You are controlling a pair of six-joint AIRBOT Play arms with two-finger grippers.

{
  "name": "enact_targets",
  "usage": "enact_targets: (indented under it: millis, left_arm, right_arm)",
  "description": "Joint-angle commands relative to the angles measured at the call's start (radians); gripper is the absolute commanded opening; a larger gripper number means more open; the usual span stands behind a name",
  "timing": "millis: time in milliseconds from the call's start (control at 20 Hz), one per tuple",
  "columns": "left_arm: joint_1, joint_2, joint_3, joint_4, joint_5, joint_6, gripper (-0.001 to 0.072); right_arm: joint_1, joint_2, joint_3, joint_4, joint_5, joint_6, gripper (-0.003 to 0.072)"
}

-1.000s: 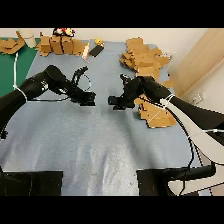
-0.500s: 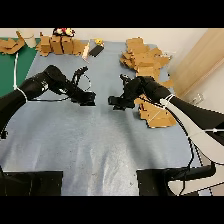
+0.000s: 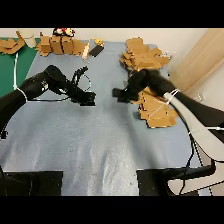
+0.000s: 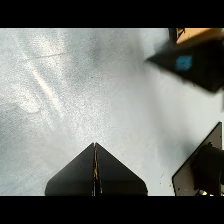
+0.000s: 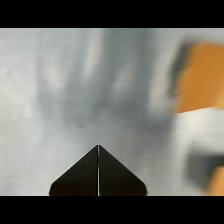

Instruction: Fold the box.

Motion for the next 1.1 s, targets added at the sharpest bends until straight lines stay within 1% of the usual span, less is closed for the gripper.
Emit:
enact_targets:
  millis: [0,50,100,150,200,250,400,600,700,800,950,1050]
  left_arm:
    - [0.0,-0.001,0.0,0.0,0.0,0.0,0.0011]
    - [0.0,-0.001,0.0,0.0,0.0,0.0,0.0011]
    - [0.0,-0.001,0.0,0.0,0.0,0.0,0.0011]
    - [0.0,-0.001,0.0,0.0,0.0,0.0,0.0011]
    - [0.0,-0.001,0.0,0.0,0.0,0.0,0.0011]
    - [0.0,-0.001,0.0,0.0,0.0,0.0,0.001]
    - [0.0,-0.001,0.0,0.0,0.0,0.0,0.0011]
    - [-0.001,-0.001,0.0,0.0,0.0,0.0,0.001]
    - [-0.001,-0.001,0.0,0.0,0.0,0.0,0.0011]
    - [-0.001,-0.001,0.0,0.0,0.0,0.0,0.0011]
    - [-0.001,-0.001,0.0,0.0,0.0,0.0,0.001]
    - [-0.001,-0.001,0.0,0.0,0.0,0.0,0.0011]
  right_arm:
    - [-0.159,0.001,0.182,-0.267,-0.278,0.006,0.0193]
    - [-0.225,0.001,0.221,-0.318,-0.366,-0.017,0.034]
    - [-0.3,0.001,0.25,-0.369,-0.453,-0.054,0.0385]
    - [-0.373,0.001,0.261,-0.422,-0.51,-0.075,0.0385]
    - [-0.453,0.002,0.261,-0.447,-0.536,-0.08,0.0409]
    - [-0.53,0.002,0.261,-0.431,-0.534,-0.081,0.0455]
    - [-0.734,-0.009,0.261,-0.332,-0.476,-0.127,0.0455]
    - [-0.906,-0.058,0.257,-0.2,-0.442,-0.247,0.0455]
    - [-0.953,-0.109,0.257,-0.108,-0.45,-0.316,0.0455]
    - [-0.969,-0.155,0.241,-0.019,-0.459,-0.391,0.0455]
    - [-0.965,-0.224,0.228,0.036,-0.462,-0.478,0.0455]
    - [-0.965,-0.257,0.229,0.061,-0.459,-0.5,0.0455]
